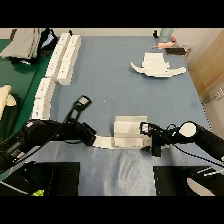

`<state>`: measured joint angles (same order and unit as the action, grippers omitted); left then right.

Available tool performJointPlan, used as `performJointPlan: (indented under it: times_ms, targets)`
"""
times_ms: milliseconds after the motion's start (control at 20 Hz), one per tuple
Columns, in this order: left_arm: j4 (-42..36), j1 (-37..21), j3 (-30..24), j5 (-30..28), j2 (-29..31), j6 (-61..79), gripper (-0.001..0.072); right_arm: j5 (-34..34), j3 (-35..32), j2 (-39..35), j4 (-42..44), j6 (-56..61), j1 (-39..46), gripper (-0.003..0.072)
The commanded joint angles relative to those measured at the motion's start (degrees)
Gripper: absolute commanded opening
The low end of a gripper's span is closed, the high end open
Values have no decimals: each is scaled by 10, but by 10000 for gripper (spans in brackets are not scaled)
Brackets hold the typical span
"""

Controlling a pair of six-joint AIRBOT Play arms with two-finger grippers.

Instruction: Fold the box.

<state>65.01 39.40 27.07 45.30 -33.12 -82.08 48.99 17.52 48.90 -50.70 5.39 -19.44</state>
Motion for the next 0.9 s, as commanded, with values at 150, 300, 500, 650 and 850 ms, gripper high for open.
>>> performJointPlan:
  times_ms: [150,300,500,650,850]
  targets:
    - [60,-158,-36,103,1,-277,15,0,1,0,0,-1,0,540]
    - [-44,-157,-59,45,-56,-201,15,0,1,0,0,-1,0,540]
    - [-122,-85,-69,-49,-137,-147,14,0,1,0,0,-1,0,539]
    - [-154,1,-68,-123,-181,-148,14,0,1,0,0,-1,0,540]
    - [-187,68,-55,-154,-183,-148,14,0,1,0,0,-1,0,540]
